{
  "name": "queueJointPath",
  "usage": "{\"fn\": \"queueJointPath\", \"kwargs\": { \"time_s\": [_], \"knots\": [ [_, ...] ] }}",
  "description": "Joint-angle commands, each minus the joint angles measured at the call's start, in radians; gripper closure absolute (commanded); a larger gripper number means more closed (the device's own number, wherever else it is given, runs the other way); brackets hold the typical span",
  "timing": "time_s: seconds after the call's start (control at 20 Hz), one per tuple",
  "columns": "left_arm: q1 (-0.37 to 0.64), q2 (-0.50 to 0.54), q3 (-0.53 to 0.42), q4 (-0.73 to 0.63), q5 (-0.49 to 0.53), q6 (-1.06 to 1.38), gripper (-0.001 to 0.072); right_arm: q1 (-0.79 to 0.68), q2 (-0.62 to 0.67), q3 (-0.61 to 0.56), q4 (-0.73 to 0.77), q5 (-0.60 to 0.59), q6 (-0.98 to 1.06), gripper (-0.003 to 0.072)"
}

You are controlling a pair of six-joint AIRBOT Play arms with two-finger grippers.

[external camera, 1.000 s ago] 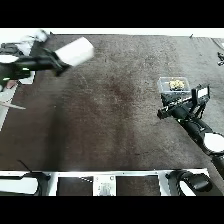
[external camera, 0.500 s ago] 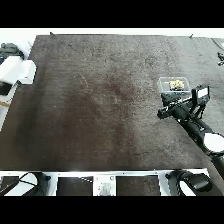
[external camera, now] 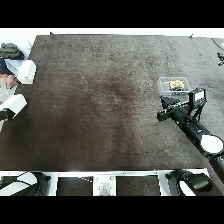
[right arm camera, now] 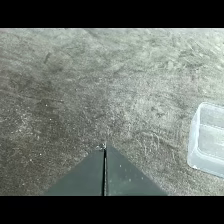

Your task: Fold the box and place the chain.

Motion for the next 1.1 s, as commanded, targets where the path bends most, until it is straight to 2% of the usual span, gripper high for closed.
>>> {"fn": "queueJointPath", "kwargs": {
  "time_s": [0.0,0.2,0.45,0.75,0.85,0.9,1.05],
  "knots": [
    [0.004,-0.077,-0.003,0.05,-0.003,0.009,0.0707,0.0,0.001,-0.005,0.001,-0.003,0.0,0.0699],
    [0.004,-0.129,0.057,0.07,-0.006,0.011,0.0707,0.0,0.001,-0.005,0.001,-0.003,0.0,0.0699],
    [0.004,-0.218,0.153,0.071,-0.106,0.018,0.0705,0.0,0.001,-0.005,0.001,-0.003,0.0,0.0699],
    [0.004,-0.224,0.159,0.076,-0.108,0.019,0.0695,0.0,0.001,-0.005,0.001,-0.003,0.0,0.0699],
    [0.004,-0.224,0.159,0.075,-0.101,0.031,0.0118,0.0,0.001,-0.005,0.001,-0.004,0.0,0.0699],
    [0.004,-0.222,0.159,0.075,-0.1,0.034,0.0084,0.0,0.001,-0.005,0.001,-0.006,0.0,0.0699],
    [0.004,-0.209,0.16,0.074,-0.112,0.047,0.0082,0.0,0.001,-0.004,0.001,-0.022,0.0,0.0699]
  ]
}}
